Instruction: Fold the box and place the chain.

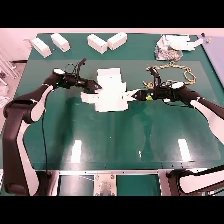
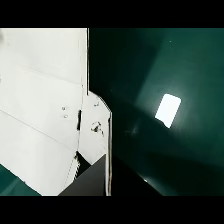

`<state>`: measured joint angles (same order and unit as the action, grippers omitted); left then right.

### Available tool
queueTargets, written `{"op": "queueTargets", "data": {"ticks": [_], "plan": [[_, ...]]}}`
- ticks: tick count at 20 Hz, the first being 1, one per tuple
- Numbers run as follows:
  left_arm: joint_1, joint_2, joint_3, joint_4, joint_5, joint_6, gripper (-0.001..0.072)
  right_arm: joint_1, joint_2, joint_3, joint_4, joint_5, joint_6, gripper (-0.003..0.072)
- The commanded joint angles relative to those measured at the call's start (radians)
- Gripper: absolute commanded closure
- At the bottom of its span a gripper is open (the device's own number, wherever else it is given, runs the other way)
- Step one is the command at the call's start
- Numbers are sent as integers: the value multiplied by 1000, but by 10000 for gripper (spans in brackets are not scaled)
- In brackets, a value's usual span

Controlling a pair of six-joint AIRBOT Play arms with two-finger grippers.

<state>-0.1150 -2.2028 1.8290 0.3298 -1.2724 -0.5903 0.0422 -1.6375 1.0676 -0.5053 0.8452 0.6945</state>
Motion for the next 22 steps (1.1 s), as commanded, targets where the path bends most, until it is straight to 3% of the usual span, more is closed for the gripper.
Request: {"op": "queueTargets", "data": {"ticks": [1, 12, 14, 16, 19, 22], "plan": [[0, -3, 1, -1, 18, 8, 342, 0, 1, 0, 0, 0, 0, 682], [0, -16, 1, -32, 28, 24, 362, 1, 1, 0, 0, 0, -3, 682], [-1, -16, 1, -32, 32, 38, 566, 1, 1, 0, 0, 0, -12, 681], [0, -16, 1, -32, 37, 83, 686, 1, 1, 0, 0, 0, -16, 681], [0, -16, 1, -51, 46, 196, 690, 1, 1, 0, 1, 3, -22, 680], [0, -16, 1, -76, -48, 448, 692, 1, 1, 0, 5, 4, -22, 679]]}}
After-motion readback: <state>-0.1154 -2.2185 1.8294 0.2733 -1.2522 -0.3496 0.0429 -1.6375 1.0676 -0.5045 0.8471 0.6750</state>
